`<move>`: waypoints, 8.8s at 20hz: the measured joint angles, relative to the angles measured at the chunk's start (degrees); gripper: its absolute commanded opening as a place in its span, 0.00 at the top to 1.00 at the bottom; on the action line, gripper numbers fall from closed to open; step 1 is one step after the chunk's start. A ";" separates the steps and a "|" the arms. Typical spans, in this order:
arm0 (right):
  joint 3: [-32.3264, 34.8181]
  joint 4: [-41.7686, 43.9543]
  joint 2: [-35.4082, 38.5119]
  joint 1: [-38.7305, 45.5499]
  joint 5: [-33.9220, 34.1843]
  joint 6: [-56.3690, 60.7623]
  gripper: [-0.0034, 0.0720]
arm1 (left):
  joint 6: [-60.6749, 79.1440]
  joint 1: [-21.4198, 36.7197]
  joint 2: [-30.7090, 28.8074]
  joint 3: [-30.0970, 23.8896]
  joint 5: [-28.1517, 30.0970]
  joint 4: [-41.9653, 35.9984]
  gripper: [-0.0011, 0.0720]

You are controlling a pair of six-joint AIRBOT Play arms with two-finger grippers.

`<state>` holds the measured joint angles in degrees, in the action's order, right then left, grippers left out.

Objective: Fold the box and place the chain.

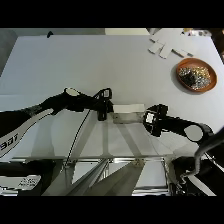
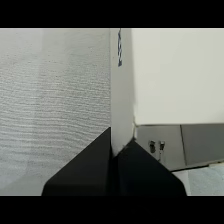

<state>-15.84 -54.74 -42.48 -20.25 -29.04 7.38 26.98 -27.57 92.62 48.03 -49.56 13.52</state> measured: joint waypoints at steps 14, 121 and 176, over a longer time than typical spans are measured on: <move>-8.35 13.40 -14.40 11.65 -9.86 -18.97 0.04 | -0.02 0.00 0.00 0.02 0.09 0.00 0.97; -12.72 25.20 -33.20 13.05 -19.30 -39.39 0.23 | 0.00 -0.02 0.02 0.00 0.00 0.00 0.97; -12.72 25.03 -33.20 13.05 -19.61 -39.39 0.23 | -59.58 -27.02 -18.05 -2.58 22.88 34.58 0.98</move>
<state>-28.56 -29.71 -75.68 -7.20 -48.64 -32.01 -32.60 -54.59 74.56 45.45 -26.68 48.10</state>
